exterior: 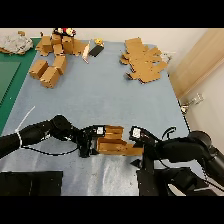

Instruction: Fold the box.

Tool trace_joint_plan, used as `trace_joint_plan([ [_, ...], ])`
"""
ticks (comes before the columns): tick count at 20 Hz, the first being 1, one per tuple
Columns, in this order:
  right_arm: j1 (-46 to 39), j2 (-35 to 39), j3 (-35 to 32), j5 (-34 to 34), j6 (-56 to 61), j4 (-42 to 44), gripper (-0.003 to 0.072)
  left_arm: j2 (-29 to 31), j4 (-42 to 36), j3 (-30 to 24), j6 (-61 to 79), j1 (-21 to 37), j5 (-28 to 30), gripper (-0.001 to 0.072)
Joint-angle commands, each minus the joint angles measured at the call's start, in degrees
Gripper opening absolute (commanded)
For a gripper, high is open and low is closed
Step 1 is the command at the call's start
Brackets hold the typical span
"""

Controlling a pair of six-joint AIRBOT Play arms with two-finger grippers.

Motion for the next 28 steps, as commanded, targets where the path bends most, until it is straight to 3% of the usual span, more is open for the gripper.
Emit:
trace_joint_plan([
  [1, 0.0, 2.7, 0.0, -4.3, 11.5, 9.6, 0.0715, 0.0, 0.0, 0.0, 0.0, 0.0, 0.0, 0.0440],
  [5, 0.0, 2.5, 0.0, -0.7, 34.8, 10.2, 0.0714, 0.0, -0.3, 0.0, 0.0, 0.0, 0.1, 0.0440],
  [8, 0.0, 2.5, 0.0, 5.2, 41.4, 10.2, 0.0715, 0.0, -0.4, 0.1, 0.0, 0.2, 0.3, 0.0440],
  [13, 0.0, 2.4, 0.0, 10.1, 42.7, 10.1, 0.0715, 0.3, -0.4, 0.1, -2.6, 1.2, 4.8, 0.0440],
  [20, 0.0, -3.5, 0.0, 15.5, 43.5, 10.2, 0.0708, 0.2, -0.2, 0.0, -2.9, 1.7, 4.5, 0.0440],
  [21, 0.0, -5.5, 0.0, 15.9, 44.9, 10.2, 0.0649, 0.2, -0.2, 0.0, -2.9, 1.7, 4.5, 0.0441],
  [23, 0.0, -9.9, 0.0, 18.8, 48.2, 10.4, 0.0044, 0.3, -0.2, 0.0, -2.9, 1.7, 4.5, 0.0440],
  [24, 0.0, -12.0, 0.0, 21.5, 49.7, 10.8, 0.0007, 0.2, -0.2, 0.0, -2.9, 1.7, 4.5, 0.0441],
  [28, 0.0, -18.5, 2.7, 30.9, 47.9, 12.7, 0.0006, 0.3, -0.2, 0.0, -2.9, 1.7, 4.5, 0.0440],
])
